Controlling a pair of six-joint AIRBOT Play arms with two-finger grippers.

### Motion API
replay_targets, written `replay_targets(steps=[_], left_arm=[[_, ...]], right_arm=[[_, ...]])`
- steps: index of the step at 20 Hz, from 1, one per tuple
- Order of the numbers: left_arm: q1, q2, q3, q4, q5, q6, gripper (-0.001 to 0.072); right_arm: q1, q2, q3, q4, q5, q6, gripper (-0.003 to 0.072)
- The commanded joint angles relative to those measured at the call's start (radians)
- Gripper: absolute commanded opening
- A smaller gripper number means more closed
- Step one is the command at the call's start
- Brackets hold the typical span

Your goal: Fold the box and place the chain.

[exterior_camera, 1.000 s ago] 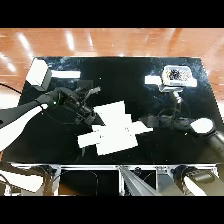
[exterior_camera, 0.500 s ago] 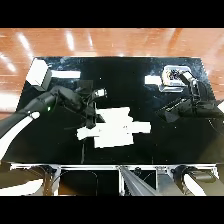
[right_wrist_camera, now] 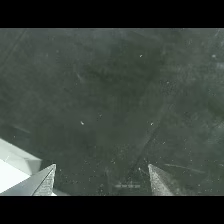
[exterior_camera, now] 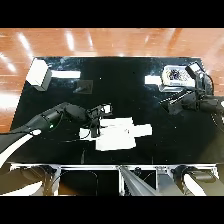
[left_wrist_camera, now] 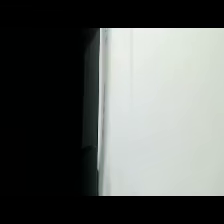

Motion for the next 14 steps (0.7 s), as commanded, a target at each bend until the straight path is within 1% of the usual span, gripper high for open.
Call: replay_targets(steps=[1,2,3,4,5,6,7,9,10,11,12,14], left_arm=[[-0.007,-0.001,-0.005,0.01,-0.026,-0.001,0.0019],[-0.007,-0.001,-0.005,0.011,-0.042,-0.001,0.0019],[-0.007,-0.001,-0.005,0.01,-0.052,0.002,0.0019],[-0.007,-0.001,-0.005,0.01,-0.065,0.003,0.0018],[-0.008,-0.001,-0.005,0.011,-0.086,0.003,0.0018],[-0.008,-0.001,-0.005,0.016,-0.103,0.003,0.0019],[-0.008,-0.001,-0.005,0.034,-0.127,0.003,0.0019],[-0.008,-0.001,-0.005,0.104,-0.163,0.003,0.0019],[-0.007,-0.001,-0.004,0.123,-0.182,0.003,0.002],[-0.007,-0.001,-0.002,0.123,-0.184,0.003,0.002],[-0.007,-0.001,0.002,0.122,-0.169,0.003,0.002],[-0.007,-0.001,0.001,0.121,-0.131,-0.001,0.002]], right_arm=[[0.0,0.001,0.001,0.053,-0.019,0.007,0.0706],[0.0,0.0,0.001,0.07,-0.011,0.007,0.0705],[0.002,0.0,0.0,0.087,0.021,-0.022,0.0705],[0.007,-0.001,-0.004,0.068,0.062,-0.112,0.0706],[0.015,-0.001,-0.028,0.044,0.1,-0.243,0.0706],[0.021,-0.003,-0.071,0.014,0.111,-0.367,0.0706],[0.022,-0.012,-0.126,0.011,0.09,-0.466,0.0706],[0.033,-0.022,-0.219,0.051,0.011,-0.584,0.0705],[0.053,-0.022,-0.245,0.055,-0.046,-0.599,0.0705],[0.074,-0.022,-0.251,0.061,-0.075,-0.591,0.0705],[0.091,-0.022,-0.251,0.085,-0.062,-0.584,0.0705],[0.124,-0.023,-0.252,0.098,0.03,-0.584,0.0706]])
